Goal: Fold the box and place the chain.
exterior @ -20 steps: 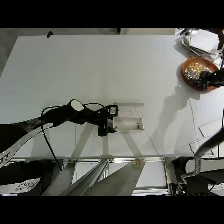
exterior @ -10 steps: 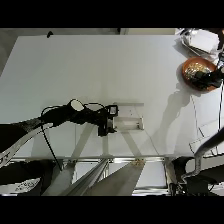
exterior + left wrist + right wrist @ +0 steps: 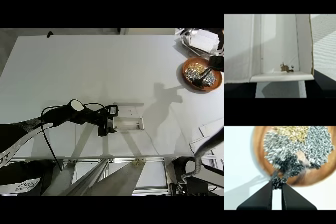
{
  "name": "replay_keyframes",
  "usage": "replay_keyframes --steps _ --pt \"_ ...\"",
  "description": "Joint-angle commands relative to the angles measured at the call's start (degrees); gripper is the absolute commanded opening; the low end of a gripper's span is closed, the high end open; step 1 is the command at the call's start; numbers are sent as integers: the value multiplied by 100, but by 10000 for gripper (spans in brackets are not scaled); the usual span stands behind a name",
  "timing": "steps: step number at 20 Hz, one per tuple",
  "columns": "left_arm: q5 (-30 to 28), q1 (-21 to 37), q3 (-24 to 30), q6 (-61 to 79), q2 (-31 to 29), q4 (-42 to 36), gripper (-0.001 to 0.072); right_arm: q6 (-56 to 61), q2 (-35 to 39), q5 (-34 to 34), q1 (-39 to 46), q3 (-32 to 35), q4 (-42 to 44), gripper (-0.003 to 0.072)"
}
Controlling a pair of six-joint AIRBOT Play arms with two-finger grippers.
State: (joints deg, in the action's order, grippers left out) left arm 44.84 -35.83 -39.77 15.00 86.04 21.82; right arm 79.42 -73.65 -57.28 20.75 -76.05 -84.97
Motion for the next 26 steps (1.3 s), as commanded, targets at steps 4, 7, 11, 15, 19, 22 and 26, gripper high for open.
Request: replay_keyframes --steps 4,7,11,15,19,22,26 --pt "-2 2 -7 2 -4 2 272 -494 1838 -1311 -295 -2 562 16" --pt "-2 2 -7 2 -4 2 272 -667 2531 -1674 -404 -2 1185 16" --pt "-2 2 -7 2 -4 2 272 -935 3281 -2149 -450 -2 2031 16" --pt "0 2 -7 0 -4 2 272 -1051 3917 -2288 -450 -2 2741 16" --pt "0 2 -7 0 -4 2 272 -1073 4299 -2538 -450 -4 3377 16" --pt "0 2 -7 0 -4 2 272 -1099 4404 -2717 -459 -4 3836 16" --pt "-2 2 -7 2 -4 2 272 -1095 4360 -2717 -990 -2 3871 16"
